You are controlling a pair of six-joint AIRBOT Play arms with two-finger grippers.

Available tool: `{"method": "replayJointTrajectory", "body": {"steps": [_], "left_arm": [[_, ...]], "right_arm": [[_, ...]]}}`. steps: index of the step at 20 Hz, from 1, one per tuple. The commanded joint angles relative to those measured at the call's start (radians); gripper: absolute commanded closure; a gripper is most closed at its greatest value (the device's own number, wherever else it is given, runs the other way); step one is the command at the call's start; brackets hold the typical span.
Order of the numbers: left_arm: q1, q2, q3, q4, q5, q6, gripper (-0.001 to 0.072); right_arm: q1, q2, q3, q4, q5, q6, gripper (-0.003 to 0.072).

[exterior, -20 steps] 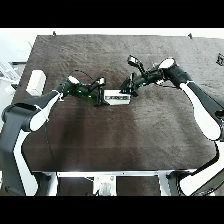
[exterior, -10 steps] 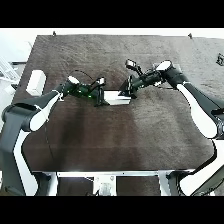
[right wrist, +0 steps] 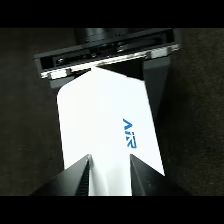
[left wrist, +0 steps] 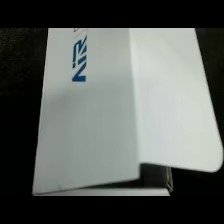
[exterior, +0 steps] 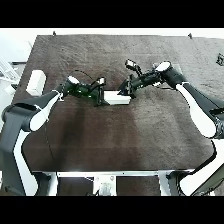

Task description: Fold the box and place the chain.

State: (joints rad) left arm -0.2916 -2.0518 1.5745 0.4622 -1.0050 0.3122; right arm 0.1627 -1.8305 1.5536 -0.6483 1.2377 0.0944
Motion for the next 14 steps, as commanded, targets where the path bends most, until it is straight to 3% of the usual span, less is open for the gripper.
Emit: {"method": "replayJointTrajectory", "body": {"steps": [1,14], "left_arm": [[0.0,0.0,0.0,0.001,-0.001,0.002,0.0351],[0.0,0.0,0.0,0.001,-0.001,0.002,0.0351]], "right_arm": [[0.0,-0.001,0.001,0.003,-0.027,-0.003,0.0411],[0.001,0.007,0.0,0.0,-0.033,0.001,0.0452]]}}
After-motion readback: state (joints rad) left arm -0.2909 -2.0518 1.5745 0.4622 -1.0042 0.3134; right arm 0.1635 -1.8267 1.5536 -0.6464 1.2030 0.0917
